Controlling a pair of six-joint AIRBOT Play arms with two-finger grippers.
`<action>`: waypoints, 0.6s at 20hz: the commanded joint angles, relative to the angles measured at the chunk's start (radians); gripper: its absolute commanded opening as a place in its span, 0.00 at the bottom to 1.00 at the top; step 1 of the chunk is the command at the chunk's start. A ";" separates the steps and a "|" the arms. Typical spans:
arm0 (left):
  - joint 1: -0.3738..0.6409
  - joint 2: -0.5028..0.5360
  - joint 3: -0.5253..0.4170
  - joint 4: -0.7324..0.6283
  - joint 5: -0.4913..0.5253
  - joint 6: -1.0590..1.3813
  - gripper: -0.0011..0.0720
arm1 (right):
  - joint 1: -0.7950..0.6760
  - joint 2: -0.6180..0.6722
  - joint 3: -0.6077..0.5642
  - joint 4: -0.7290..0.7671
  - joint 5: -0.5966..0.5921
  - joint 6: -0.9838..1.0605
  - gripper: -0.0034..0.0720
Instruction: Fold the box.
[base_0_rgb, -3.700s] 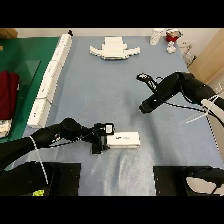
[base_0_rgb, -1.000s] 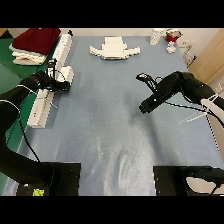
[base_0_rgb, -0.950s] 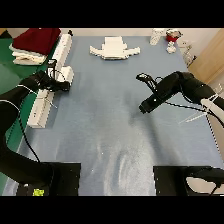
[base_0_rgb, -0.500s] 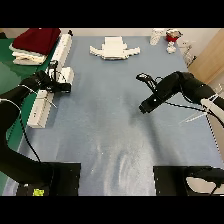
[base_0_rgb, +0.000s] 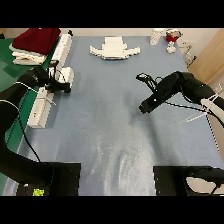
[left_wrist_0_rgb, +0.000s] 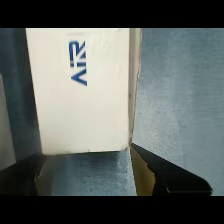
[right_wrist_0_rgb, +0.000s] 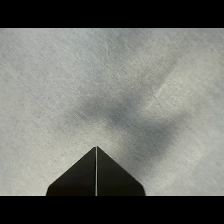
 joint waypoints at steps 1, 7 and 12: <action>0.001 0.022 0.087 0.044 -0.171 0.005 0.97 | 0.000 0.000 0.001 0.000 0.000 0.000 0.05; 0.000 0.026 0.275 0.040 -0.489 -0.042 0.53 | 0.000 0.000 0.001 0.000 0.000 0.000 0.05; -0.025 0.066 0.327 0.036 -0.611 -0.055 0.03 | 0.000 0.000 0.001 0.000 0.000 0.000 0.05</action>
